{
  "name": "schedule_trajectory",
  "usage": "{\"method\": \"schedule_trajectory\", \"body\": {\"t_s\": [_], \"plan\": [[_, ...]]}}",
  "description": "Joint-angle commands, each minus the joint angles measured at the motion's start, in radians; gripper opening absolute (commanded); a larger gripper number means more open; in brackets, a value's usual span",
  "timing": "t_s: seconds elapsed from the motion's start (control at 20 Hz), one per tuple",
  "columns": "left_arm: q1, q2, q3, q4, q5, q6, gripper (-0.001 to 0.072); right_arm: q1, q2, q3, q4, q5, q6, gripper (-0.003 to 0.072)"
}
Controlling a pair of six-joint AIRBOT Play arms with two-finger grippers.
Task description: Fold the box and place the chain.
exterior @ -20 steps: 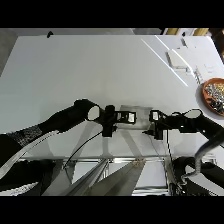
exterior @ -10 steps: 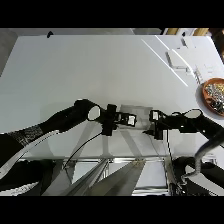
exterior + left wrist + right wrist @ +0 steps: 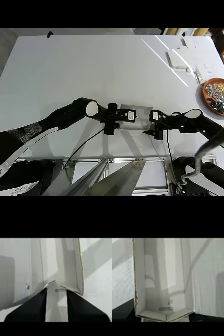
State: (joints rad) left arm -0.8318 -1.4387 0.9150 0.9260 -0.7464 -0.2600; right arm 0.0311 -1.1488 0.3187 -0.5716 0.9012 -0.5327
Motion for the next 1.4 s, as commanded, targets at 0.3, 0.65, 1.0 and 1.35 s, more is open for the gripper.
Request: {"method": "schedule_trajectory", "body": {"t_s": [0.3, 0.65, 1.0, 1.35], "plan": [[0.001, -0.048, 0.001, -0.148, 0.013, 0.010, 0.0220, 0.000, 0.000, 0.000, 0.000, 0.000, 0.000, 0.0413], [0.001, -0.049, 0.001, -0.148, 0.009, 0.010, 0.0540, 0.000, 0.000, 0.000, 0.000, 0.000, 0.000, 0.0413], [0.010, -0.013, 0.001, -0.122, -0.073, -0.050, 0.0507, 0.000, 0.000, 0.000, 0.000, 0.000, 0.000, 0.0413], [0.107, 0.204, 0.001, 0.073, -0.164, -0.501, 0.0116, 0.000, 0.000, 0.000, 0.000, 0.000, 0.000, 0.0413]]}}
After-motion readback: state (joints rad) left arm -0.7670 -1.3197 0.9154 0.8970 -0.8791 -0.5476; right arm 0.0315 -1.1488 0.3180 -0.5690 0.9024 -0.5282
